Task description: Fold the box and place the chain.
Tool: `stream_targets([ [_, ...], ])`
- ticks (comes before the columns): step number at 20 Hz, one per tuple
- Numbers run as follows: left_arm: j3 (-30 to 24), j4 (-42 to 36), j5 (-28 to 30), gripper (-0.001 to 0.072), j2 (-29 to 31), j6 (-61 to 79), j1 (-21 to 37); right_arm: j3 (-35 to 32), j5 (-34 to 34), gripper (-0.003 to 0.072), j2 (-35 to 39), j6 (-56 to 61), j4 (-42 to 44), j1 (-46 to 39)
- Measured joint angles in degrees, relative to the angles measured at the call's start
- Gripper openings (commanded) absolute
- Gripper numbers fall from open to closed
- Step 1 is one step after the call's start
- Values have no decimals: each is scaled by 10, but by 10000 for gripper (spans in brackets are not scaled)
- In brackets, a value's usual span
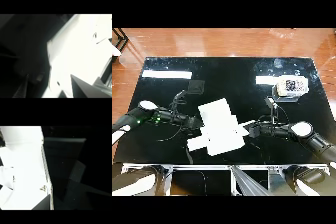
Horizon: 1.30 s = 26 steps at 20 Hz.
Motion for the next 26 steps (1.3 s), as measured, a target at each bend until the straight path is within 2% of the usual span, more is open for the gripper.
stream_targets([
  [4, 13, -41, -7, 612, -45, 94, -33, 0, 3, 23, 0, 0, 0, 0],
  [8, 40, -53, -54, 606, -95, 148, -57, 0, 4, 23, 0, 0, -1, 0],
  [9, 48, -53, -69, 581, -107, 157, -60, 0, 5, 23, 0, 0, -1, 0],
  [11, 63, -45, -92, 438, -127, 170, -64, 0, 5, 23, 0, 0, -1, 0],
  [12, 69, -41, -98, 400, -134, 174, -65, 0, 5, 23, 0, 0, -1, 0],
  [16, 90, -32, -116, 352, -148, 180, -67, 0, 6, 23, 0, -1, -1, 0],
  [19, 96, -29, -126, 353, -151, 181, -70, 0, 6, 23, 0, 0, -1, 0],
  [20, 97, -28, -134, 315, -152, 181, -71, 0, 7, 23, 0, -1, -2, 0],
  [21, 98, -28, -137, 156, -152, 181, -73, 0, 7, 23, 0, -1, -2, 0],
  [22, 99, -27, -138, 40, -153, 181, -74, 0, 6, 33, 0, -1, -2, 0],
  [23, 99, -26, -143, 23, -153, 182, -75, 0, 7, 265, 0, -1, -2, 0],
  [24, 99, -25, -147, 23, -153, 182, -76, 0, 6, 714, 0, 0, -2, 0],
  [26, 99, -23, -146, 22, -153, 181, -76, 0, 5, 693, 0, 0, -2, -8],
])
